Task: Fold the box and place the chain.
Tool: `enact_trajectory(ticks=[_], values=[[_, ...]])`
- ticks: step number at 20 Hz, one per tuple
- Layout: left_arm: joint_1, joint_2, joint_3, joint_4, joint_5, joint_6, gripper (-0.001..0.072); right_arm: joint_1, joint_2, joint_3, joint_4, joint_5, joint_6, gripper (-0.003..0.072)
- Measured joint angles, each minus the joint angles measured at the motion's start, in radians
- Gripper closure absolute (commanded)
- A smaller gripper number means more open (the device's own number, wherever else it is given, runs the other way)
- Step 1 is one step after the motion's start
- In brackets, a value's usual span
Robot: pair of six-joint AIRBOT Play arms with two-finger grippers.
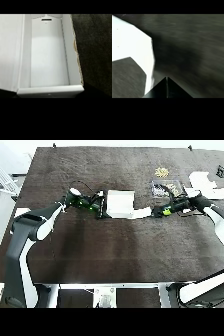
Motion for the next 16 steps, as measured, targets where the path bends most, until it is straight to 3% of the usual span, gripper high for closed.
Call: enact_trajectory(ticks=[7, 9, 14, 16], values=[[0.0, 0.0, 0.0, 0.0, 0.0, 0.0, 0.0252, 0.079, 0.005, 0.013, 0.117, -0.017, 0.005, 0.0661], [0.0, 0.0, 0.0, 0.0, 0.0, 0.0, 0.0252, 0.094, 0.013, 0.015, 0.15, -0.012, 0.007, 0.038], [0.0, 0.0, 0.0, 0.0, 0.0, 0.0, 0.0252, 0.112, 0.024, 0.019, 0.185, 0.016, 0.006, 0.0364], [0.0, 0.0, 0.0, 0.0, 0.0, 0.0, 0.0252, 0.114, 0.025, 0.021, 0.198, 0.018, 0.006, 0.0289]])
